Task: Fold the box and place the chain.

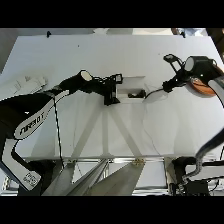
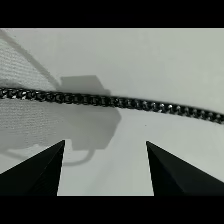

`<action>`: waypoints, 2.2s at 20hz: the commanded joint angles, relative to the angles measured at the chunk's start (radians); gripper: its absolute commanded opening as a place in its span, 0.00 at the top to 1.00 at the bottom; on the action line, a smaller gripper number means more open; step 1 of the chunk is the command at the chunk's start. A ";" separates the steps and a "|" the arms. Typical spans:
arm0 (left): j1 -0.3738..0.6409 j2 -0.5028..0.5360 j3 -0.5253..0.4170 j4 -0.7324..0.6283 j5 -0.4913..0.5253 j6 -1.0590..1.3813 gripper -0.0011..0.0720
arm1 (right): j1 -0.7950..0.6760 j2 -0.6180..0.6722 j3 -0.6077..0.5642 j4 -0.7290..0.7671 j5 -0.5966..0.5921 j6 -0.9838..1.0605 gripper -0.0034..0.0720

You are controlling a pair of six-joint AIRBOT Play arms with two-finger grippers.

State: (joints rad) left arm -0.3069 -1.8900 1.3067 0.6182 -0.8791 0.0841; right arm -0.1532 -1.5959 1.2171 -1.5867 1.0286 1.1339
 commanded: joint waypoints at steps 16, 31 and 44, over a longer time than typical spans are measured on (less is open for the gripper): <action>0.000 0.000 0.000 0.000 0.000 0.000 0.69 | 0.050 -0.102 0.001 0.039 -0.119 -0.420 0.94; 0.000 0.000 -0.001 0.000 0.000 0.000 0.69 | 0.058 0.154 0.001 0.255 -0.013 -0.352 0.94; 0.000 0.000 -0.001 0.000 0.000 0.000 0.69 | 0.309 0.241 0.002 0.744 0.079 -0.437 0.94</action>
State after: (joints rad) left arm -0.3069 -1.8904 1.3064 0.6178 -0.8791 0.0841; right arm 0.0990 -1.3586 1.2182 -0.9577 1.1088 0.7170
